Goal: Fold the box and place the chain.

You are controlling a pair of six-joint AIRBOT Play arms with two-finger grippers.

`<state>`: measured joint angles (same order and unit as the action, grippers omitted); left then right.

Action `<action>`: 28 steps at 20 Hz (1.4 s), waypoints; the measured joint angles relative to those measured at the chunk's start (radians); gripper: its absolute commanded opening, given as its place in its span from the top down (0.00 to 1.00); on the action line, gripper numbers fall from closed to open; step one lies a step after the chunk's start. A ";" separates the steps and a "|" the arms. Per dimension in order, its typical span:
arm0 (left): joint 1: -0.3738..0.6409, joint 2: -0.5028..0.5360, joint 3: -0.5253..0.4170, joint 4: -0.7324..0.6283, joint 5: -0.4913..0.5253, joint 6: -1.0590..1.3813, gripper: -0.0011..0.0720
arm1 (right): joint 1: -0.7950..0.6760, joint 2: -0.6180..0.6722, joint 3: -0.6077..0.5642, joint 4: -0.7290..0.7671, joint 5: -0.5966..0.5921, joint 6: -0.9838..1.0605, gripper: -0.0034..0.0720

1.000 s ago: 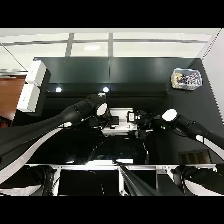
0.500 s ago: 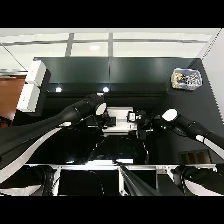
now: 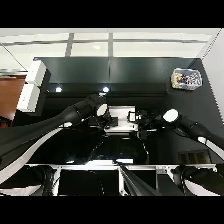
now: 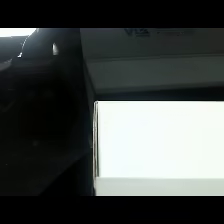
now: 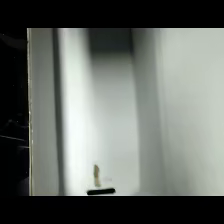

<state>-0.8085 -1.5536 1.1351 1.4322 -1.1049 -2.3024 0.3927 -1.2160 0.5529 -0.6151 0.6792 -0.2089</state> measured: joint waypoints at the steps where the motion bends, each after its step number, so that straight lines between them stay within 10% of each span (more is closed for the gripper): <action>1: 0.000 0.000 0.000 0.009 -0.008 0.006 0.95 | -0.002 0.019 0.000 -0.024 0.007 0.006 0.00; 11: 0.000 0.000 0.010 0.048 -0.057 0.026 0.95 | -0.021 0.098 0.000 -0.099 0.059 0.004 0.01; 16: 0.000 0.000 0.010 0.051 -0.058 0.028 0.95 | -0.022 0.095 0.000 -0.102 0.088 -0.008 0.61; 28: 0.000 0.000 0.010 0.055 -0.063 0.029 0.95 | 0.004 0.037 0.000 0.071 0.077 0.009 0.62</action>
<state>-0.8085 -1.5536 1.1454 1.4876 -1.1679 -2.2734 0.3969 -1.1790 0.5526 -0.5446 0.7559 -0.1997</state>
